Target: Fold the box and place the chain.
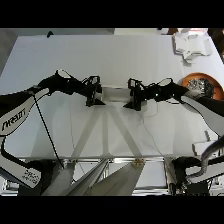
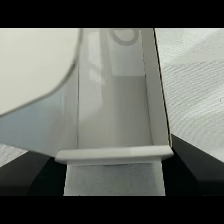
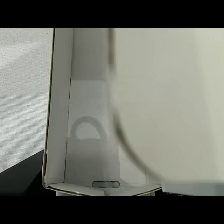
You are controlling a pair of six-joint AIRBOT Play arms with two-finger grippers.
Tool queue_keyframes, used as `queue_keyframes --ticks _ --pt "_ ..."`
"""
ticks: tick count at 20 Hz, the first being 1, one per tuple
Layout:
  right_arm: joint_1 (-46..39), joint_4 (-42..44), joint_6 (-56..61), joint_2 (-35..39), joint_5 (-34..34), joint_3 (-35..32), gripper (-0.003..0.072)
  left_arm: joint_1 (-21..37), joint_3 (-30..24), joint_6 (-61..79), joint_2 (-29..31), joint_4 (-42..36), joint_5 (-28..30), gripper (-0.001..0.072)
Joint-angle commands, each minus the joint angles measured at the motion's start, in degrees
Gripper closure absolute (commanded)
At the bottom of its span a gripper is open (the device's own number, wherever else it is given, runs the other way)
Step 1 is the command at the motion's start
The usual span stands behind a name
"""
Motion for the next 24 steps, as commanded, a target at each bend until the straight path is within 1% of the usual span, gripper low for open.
queue_keyframes --ticks 1,11,12,14,17,21,24 --pt "0.1 0.0 0.0 0.0 0.0 0.0 0.0167 0.0 0.0 0.0 0.0 0.0 -0.1 0.0523" --pt "0.1 0.1 0.0 0.0 1.1 0.0 0.0168 0.0 0.0 0.0 0.0 0.0 -0.1 0.0523" --pt "0.1 0.1 0.0 0.0 1.4 0.0 0.015 0.0 0.0 0.0 0.0 0.0 -0.1 0.0523" --pt "0.0 0.5 -0.5 0.0 0.7 0.0 -0.0021 0.0 0.0 0.0 0.0 0.0 -0.1 0.0523" --pt "0.0 -0.5 -1.7 0.6 -0.2 0.0 -0.0013 0.0 0.0 0.0 0.0 0.0 -0.1 0.0523" --pt "-0.7 -6.1 -1.7 3.1 0.2 0.0 -0.0003 0.0 0.0 0.0 0.0 0.0 -0.1 0.0523" --pt "-3.5 -7.5 -0.2 6.1 1.6 0.0 0.0002 0.0 0.0 0.0 0.0 0.0 -0.2 0.0523"
